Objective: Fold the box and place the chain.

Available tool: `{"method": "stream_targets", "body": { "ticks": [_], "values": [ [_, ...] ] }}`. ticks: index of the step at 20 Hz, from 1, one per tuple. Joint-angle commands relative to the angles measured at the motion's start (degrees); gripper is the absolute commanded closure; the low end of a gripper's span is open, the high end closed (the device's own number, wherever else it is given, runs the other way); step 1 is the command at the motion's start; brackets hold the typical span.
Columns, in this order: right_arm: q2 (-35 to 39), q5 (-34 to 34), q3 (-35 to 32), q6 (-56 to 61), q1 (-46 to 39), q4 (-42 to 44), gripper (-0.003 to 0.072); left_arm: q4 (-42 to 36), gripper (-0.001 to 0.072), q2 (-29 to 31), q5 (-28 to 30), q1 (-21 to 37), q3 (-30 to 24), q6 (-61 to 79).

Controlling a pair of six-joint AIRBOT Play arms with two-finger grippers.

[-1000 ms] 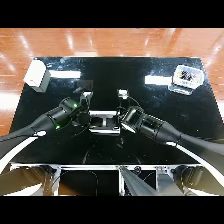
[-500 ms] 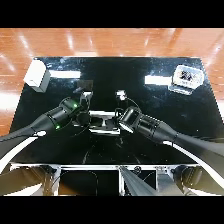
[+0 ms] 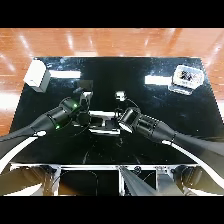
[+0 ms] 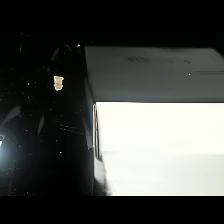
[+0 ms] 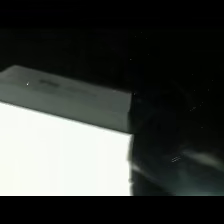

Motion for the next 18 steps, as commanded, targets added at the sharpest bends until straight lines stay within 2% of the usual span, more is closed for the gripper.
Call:
{"method": "stream_targets", "body": {
  "ticks": [1, 3, 5, 14, 18],
  "values": [
    [-0.04, 0.76, 0.02, -0.02, -0.52, -1.03, 0.0232, 0.00, 0.0689, -0.02, -0.04, -0.04, -0.02, 0.00],
    [-0.04, 0.61, 0.02, 0.00, -0.57, -1.05, 0.0242, 0.02, 0.0690, -0.02, -0.04, -0.04, -0.02, 0.00],
    [-0.04, 0.50, 0.02, -0.02, -0.57, -1.07, 0.0317, 0.00, 0.0690, -0.02, -0.07, -0.04, -0.02, 0.00],
    [-0.24, 2.93, 0.35, 0.90, -1.92, -0.94, 0.0318, 0.31, 0.0690, -0.02, -0.39, -0.04, -0.02, 0.00],
    [-2.19, 5.79, 3.82, 0.85, -1.99, -0.98, 0.0318, 0.26, 0.0690, -0.02, -0.85, -0.04, -0.02, 0.00]
  ]
}}
